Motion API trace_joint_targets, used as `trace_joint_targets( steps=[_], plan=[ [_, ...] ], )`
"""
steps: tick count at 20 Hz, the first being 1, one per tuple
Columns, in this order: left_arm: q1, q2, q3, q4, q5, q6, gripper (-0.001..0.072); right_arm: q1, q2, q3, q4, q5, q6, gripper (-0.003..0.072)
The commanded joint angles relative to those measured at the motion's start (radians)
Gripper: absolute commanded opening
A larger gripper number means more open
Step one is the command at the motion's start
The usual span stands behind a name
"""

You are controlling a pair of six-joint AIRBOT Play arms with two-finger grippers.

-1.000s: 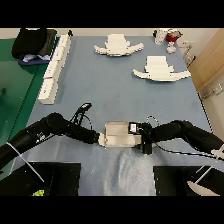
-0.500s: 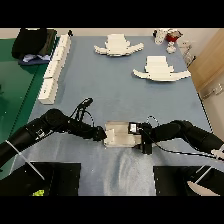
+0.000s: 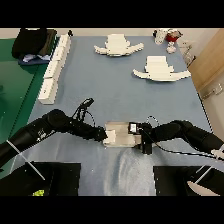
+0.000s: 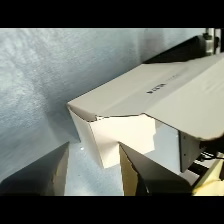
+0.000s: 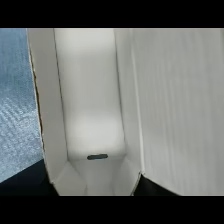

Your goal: Fold the box.

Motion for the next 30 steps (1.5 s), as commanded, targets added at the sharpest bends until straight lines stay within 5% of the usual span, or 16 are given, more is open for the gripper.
trace_joint_targets(
  steps=[1, 7, 11, 15, 24, 25, 26, 30],
  plan=[
    [-0.096, -0.001, 0.033, 0.156, 0.05, -0.22, 0.0463, 0.0, 0.0, 0.001, 0.0, 0.0, 0.0, 0.0506],
    [-0.298, -0.149, 0.174, 0.43, 0.04, -0.636, 0.0462, 0.0, 0.0, 0.001, 0.0, 0.0, 0.0, 0.0505],
    [-0.399, -0.265, 0.314, 0.668, -0.09, -0.928, 0.0462, 0.0, 0.0, 0.001, 0.0, 0.0, 0.0, 0.0506],
    [-0.471, -0.367, 0.407, 0.729, -0.184, -1.057, 0.0404, 0.0, 0.0, 0.001, 0.0, 0.0, 0.0, 0.0505],
    [-0.506, -0.494, 0.514, 0.8, -0.338, -1.196, 0.0403, 0.0, 0.0, 0.001, 0.0, 0.0, 0.0, 0.0506],
    [-0.506, -0.494, 0.514, 0.808, -0.356, -1.21, 0.0304, 0.0, 0.0, 0.001, 0.0, 0.0, 0.0, 0.0505],
    [-0.506, -0.494, 0.513, 0.814, -0.359, -1.207, 0.0055, 0.0, 0.0, 0.001, 0.0, 0.0, 0.0, 0.0506],
    [-0.506, -0.494, 0.514, 0.813, -0.35, -1.224, 0.0012, 0.0, 0.0, 0.001, 0.0, 0.0, 0.0, 0.0505]
  ],
)
